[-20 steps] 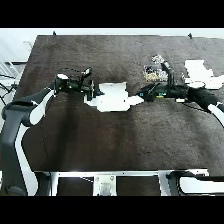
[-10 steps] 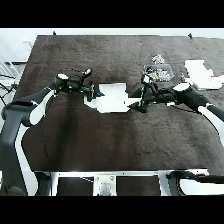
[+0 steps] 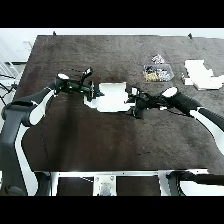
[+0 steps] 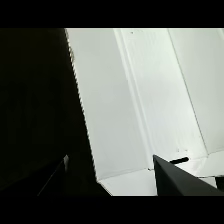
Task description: Fold the box and place the chain.
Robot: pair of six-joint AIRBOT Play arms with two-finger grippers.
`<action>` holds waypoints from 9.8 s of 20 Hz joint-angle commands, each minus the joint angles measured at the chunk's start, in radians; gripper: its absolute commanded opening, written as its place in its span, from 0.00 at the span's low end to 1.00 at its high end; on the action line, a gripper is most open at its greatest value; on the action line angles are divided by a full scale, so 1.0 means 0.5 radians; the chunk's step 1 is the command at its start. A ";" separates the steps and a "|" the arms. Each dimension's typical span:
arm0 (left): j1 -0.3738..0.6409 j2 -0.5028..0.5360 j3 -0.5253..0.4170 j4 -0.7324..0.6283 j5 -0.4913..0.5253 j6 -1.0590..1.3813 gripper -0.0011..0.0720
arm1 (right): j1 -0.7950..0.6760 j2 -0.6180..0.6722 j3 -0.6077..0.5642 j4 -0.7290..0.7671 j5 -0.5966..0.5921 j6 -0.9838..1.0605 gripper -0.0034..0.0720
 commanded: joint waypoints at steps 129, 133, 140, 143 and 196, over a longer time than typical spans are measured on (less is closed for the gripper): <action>0.002 0.121 -0.002 0.253 0.031 0.105 0.04 | -0.093 -1.098 1.138 0.206 0.652 -0.199 0.80; 0.002 0.121 -0.002 0.252 0.031 0.105 0.04 | -0.093 -1.098 1.138 0.206 0.652 -0.199 0.80; 0.002 0.121 -0.002 0.253 0.032 0.106 0.04 | -0.094 -1.100 1.138 0.208 0.659 -0.200 0.80; 0.002 0.121 -0.002 0.253 0.032 0.107 0.04 | -0.095 -1.109 1.139 0.208 0.713 -0.195 0.86; 0.002 0.121 -0.002 0.245 0.083 0.210 0.04 | -0.149 -1.168 1.171 0.261 0.627 -0.257 0.72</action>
